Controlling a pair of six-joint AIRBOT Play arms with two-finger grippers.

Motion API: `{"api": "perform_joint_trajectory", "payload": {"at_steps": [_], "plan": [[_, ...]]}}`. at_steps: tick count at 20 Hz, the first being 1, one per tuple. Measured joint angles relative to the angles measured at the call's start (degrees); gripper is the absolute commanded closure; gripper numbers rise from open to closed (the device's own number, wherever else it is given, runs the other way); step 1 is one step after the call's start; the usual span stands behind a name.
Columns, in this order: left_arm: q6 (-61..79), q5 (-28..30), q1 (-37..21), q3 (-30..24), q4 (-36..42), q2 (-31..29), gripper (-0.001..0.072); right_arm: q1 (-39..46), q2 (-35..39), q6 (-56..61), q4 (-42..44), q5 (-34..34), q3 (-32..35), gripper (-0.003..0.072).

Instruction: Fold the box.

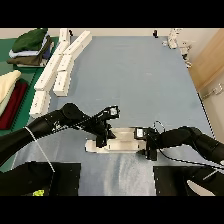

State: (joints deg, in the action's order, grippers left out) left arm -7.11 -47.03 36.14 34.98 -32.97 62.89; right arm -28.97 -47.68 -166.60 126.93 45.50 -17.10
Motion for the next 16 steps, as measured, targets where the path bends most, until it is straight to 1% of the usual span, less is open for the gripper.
{"api": "perform_joint_trajectory", "payload": {"at_steps": [16], "plan": [[0.0, 0.1, 0.0, 0.0, 0.0, 0.0, 0.0697, 0.0, -0.1, 0.0, -0.2, 0.7, 0.0, 0.0198]]}}
